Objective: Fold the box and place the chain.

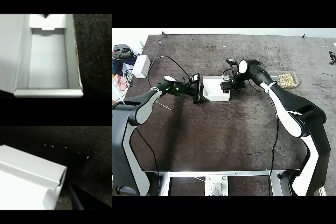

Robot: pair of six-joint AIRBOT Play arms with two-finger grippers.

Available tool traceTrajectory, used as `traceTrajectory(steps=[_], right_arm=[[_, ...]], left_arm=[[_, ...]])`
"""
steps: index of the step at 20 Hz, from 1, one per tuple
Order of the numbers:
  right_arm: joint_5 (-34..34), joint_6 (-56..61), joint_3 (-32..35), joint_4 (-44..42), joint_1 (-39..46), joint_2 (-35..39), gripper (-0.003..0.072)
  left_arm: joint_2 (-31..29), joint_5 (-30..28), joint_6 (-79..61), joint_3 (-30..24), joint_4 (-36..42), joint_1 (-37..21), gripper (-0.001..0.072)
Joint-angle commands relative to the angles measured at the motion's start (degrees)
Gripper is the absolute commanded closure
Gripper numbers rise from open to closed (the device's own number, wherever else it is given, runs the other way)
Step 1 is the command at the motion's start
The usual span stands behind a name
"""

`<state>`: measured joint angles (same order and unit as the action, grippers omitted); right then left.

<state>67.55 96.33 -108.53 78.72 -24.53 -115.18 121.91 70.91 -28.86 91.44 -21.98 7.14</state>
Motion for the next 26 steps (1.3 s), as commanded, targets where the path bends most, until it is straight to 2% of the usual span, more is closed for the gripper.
traceTrajectory(steps=[1,4,7,9,12,22,23,26], right_arm=[[0.0,6.8,-0.3,6.3,-1.2,-0.2,0.0221],[0.2,8.6,-0.8,6.4,-1.2,-1.5,0.0221],[0.9,9.9,-5.1,7.8,-2.8,-3.6,0.0222],[5.1,10.6,-8.7,9.8,-4.3,-5.5,0.0222],[9.2,12.5,-9.2,11.6,-5.3,-7.4,0.0222],[6.3,17.6,-9.0,15.4,-5.4,-7.5,0.0226],[6.3,17.6,-9.0,15.4,-5.4,-7.4,0.0351],[6.2,17.5,-9.0,15.3,-5.4,-6.9,0.0348]], left_arm=[[0.0,0.0,0.0,0.0,0.0,0.0,0.0359],[0.0,0.0,0.0,0.0,0.0,0.0,0.0359],[0.0,0.0,0.0,0.0,0.0,0.0,0.0359],[0.0,0.0,0.0,0.0,0.0,0.0,0.0359],[0.0,0.0,0.0,0.0,0.0,0.0,0.0359],[0.0,0.0,0.0,0.0,0.0,0.0,0.0359],[0.0,0.0,0.0,0.0,0.0,0.0,0.0359],[0.0,0.0,0.0,0.0,0.0,0.0,0.0359]])
